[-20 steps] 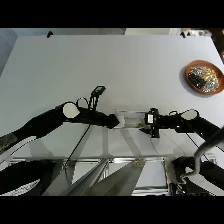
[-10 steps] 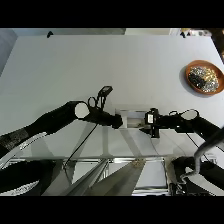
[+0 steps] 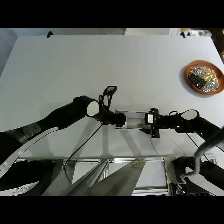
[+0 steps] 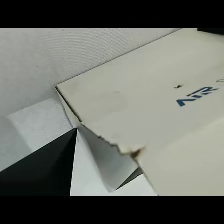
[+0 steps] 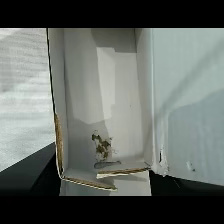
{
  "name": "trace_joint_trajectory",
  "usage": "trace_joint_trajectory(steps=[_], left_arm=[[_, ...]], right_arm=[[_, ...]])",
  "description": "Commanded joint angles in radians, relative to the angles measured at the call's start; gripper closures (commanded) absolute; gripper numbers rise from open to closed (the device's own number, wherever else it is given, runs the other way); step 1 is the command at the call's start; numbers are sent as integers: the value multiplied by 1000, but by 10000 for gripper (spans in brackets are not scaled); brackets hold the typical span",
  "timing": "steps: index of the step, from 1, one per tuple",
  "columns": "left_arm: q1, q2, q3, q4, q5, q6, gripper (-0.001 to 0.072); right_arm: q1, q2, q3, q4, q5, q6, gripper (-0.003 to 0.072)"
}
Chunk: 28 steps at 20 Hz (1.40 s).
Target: Fold the box and place the chain.
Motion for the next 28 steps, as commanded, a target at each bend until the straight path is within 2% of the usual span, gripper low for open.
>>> trace_joint_trajectory(steps=[1, 9, 12, 14, 18, 20, 22, 23, 28], left_arm=[[-19, -35, 56, 81, -56, -130, 198], [-27, -47, 92, 166, -116, -328, 224], [-28, -89, 163, 188, -196, -348, 263], [-35, -133, 219, 196, -244, -359, 263], [-57, -192, 282, 204, -278, -425, 326], [-64, -205, 285, 214, -285, -453, 390], [-71, -214, 285, 260, -296, -488, 402], [-76, -216, 285, 285, -300, -511, 439], [-95, -233, 285, 293, -308, -554, 441]], right_arm=[[0, 0, 0, 0, 0, 0, 286], [0, 0, 0, 0, 0, 0, 286], [0, 0, 0, 0, 0, 0, 286], [0, 0, 0, 0, 0, 0, 286], [0, 0, 0, 0, 0, 0, 286], [0, 0, 0, 0, 0, 0, 286], [0, 0, 0, 0, 0, 0, 286], [0, 0, 0, 0, 0, 0, 286], [0, 0, 0, 0, 0, 0, 286]])
